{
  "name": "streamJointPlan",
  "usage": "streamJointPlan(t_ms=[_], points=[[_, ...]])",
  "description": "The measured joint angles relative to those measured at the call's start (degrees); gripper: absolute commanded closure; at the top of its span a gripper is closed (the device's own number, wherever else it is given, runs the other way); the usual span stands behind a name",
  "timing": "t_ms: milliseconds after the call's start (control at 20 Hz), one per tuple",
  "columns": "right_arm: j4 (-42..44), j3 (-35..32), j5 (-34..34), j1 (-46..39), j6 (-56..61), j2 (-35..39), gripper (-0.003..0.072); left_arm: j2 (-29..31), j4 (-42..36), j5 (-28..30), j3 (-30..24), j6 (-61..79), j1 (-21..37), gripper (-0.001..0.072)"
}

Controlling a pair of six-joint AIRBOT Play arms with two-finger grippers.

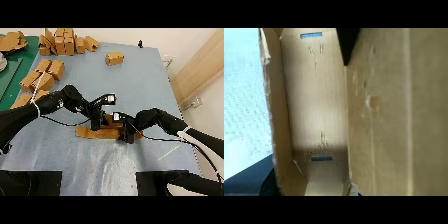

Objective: Fold the box.

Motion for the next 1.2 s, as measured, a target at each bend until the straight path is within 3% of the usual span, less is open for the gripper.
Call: streamJointPlan(t_ms=[1100,1150,1200], points=[[-1.44,0.0,-0.04,0.02,0.33,0.0,0.0185,0.0,1.9,0.68,0.0,-0.83,-0.07,0.0693],[-1.44,0.0,-0.04,0.02,0.33,0.0,0.0186,0.0,2.34,0.74,0.0,-0.83,-0.07,0.0492],[-1.46,0.0,-0.04,0.02,0.33,0.0,0.0186,0.0,2.99,1.2,0.02,-0.83,-0.09,0.0197]])
